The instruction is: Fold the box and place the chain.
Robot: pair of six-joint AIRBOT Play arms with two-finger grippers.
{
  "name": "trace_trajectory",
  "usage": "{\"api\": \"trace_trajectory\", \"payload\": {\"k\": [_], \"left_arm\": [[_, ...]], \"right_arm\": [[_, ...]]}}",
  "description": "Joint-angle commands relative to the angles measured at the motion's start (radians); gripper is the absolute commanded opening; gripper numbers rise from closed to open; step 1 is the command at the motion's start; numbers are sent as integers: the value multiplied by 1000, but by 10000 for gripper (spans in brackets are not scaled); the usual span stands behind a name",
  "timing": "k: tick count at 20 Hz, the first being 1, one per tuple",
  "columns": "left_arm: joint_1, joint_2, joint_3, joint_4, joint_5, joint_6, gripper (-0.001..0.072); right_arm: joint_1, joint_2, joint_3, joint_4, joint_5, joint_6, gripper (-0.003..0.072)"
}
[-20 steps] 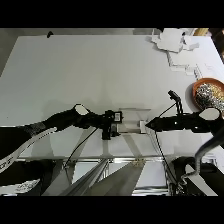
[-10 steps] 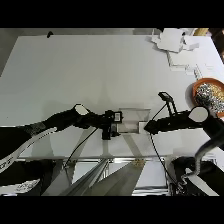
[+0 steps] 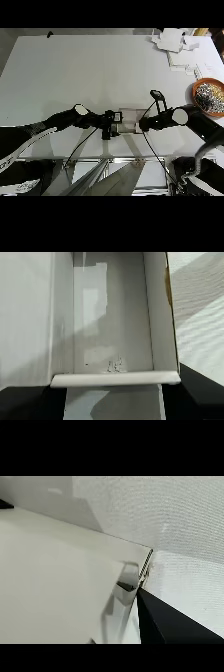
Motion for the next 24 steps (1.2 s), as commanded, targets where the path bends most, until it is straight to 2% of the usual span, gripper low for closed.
{"api": "trace_trajectory", "payload": {"k": [1, 5, 10, 17, 24], "left_arm": [[0, 1, 0, 0, 1, 0, 217], [0, 1, 0, 0, 1, 0, 217], [0, 1, 0, 0, 1, 0, 217], [0, 1, 0, 0, 1, 0, 217], [0, 1, 0, 0, 1, 0, 217]], "right_arm": [[76, -56, 43, -83, -24, 157, 411], [126, -108, 77, -193, -13, 334, 410], [146, -117, 77, -282, 26, 436, 408], [153, -98, 139, -288, 59, 444, 409], [153, -92, 142, -313, 100, 444, 409]]}}
